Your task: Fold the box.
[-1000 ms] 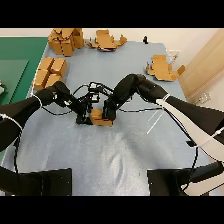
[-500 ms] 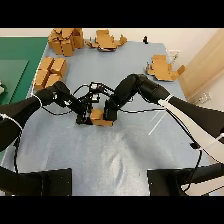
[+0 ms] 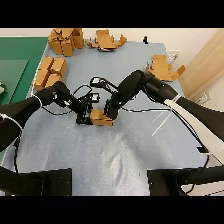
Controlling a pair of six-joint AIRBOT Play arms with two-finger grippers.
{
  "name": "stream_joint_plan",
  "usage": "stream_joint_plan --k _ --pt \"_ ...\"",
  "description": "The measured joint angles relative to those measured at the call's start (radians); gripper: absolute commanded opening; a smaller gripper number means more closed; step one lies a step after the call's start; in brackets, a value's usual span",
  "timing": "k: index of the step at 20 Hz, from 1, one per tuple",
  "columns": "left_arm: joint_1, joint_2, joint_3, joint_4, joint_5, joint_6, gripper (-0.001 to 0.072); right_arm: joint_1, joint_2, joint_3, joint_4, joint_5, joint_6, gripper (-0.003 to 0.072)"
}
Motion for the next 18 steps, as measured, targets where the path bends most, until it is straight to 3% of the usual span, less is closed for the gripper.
stream_joint_plan --k 6,9,14,18 --pt "0.000 0.000 0.000 0.000 0.001 0.000 0.0019 0.074 0.208 -0.364 0.034 0.546 0.154 0.0005" --pt "0.000 0.000 0.000 0.000 0.002 0.000 0.0019 0.124 0.203 -0.448 0.040 0.671 0.181 0.0002" --pt "0.000 0.000 0.000 0.001 0.004 0.000 0.0019 0.181 0.180 -0.470 0.028 0.877 0.204 0.0001" --pt "0.000 0.000 0.000 0.001 0.009 0.000 0.0019 0.195 0.159 -0.473 0.014 0.909 0.222 0.0001"
